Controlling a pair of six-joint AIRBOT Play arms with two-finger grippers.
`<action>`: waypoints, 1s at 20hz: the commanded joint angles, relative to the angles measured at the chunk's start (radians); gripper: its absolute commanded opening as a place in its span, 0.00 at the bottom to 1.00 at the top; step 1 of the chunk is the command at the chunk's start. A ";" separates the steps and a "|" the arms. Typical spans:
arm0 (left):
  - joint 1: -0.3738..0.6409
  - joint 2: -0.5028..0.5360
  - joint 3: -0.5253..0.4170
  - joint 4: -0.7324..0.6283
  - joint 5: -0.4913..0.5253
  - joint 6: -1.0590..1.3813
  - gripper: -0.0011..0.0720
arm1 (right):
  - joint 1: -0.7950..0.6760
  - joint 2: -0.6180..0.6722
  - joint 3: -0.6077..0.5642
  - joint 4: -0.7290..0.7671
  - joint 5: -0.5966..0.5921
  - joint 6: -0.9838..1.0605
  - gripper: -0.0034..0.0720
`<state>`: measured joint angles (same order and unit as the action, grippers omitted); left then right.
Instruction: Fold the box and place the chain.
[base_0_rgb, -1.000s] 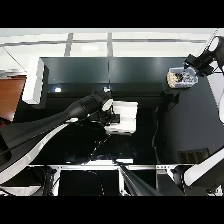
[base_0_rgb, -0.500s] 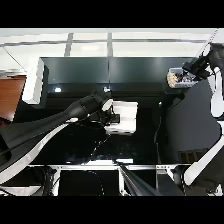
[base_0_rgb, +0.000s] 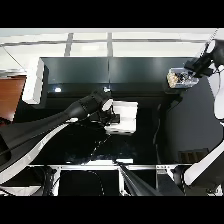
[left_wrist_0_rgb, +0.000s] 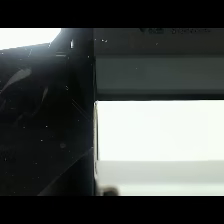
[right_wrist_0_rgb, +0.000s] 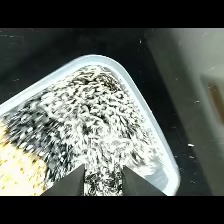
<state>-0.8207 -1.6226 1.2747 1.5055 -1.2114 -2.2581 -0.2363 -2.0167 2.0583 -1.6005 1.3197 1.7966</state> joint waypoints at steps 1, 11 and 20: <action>0.000 0.000 0.001 0.000 0.003 0.000 0.05 | 0.002 0.135 0.000 0.006 -0.002 -0.116 0.06; 0.000 0.000 0.001 0.000 0.004 0.000 0.05 | 0.002 0.573 -0.010 0.190 -0.010 -0.233 0.06; 0.000 0.000 0.001 0.000 0.003 0.000 0.05 | 0.002 0.821 -0.010 0.460 0.030 -0.269 0.06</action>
